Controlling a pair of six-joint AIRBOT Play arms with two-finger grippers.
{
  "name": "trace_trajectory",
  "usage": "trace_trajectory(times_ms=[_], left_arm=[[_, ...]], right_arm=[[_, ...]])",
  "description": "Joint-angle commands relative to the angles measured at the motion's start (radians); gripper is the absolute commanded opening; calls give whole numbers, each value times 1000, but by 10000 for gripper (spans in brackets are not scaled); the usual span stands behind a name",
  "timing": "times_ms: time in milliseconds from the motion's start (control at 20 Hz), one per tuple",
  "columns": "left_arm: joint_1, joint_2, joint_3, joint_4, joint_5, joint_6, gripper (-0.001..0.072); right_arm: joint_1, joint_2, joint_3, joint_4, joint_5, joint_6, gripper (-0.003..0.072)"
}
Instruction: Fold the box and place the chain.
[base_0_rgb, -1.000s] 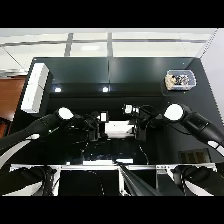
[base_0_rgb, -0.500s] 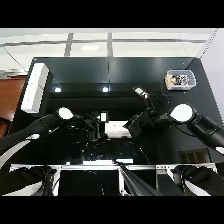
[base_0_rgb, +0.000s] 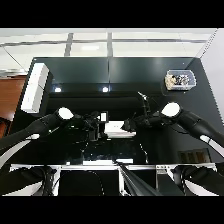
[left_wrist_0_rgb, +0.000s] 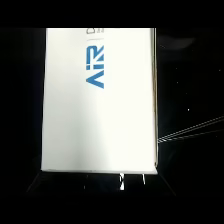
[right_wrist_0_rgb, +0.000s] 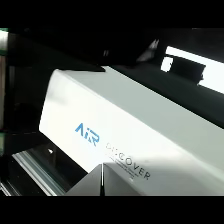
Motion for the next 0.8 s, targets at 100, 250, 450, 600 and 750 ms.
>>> trace_trajectory(times_ms=[100, 250, 450, 600, 750], left_arm=[[-1, -1, 1, -1, 0, -2, 404], [-1, -1, 1, -6, 0, -2, 404], [2, 5, 2, -4, -11, -22, 404], [1, 53, 2, -3, 40, -44, 427], [3, 150, 2, 35, 72, -108, 719]], right_arm=[[-2, -54, -10, -55, -8, 12, 13], [-2, -47, 3, -51, 38, 4, 13], [-15, 50, 93, -95, 108, -21, 13], [-100, 163, 197, -248, 157, -19, 13], [-249, 264, 247, -373, 241, 22, 13]])
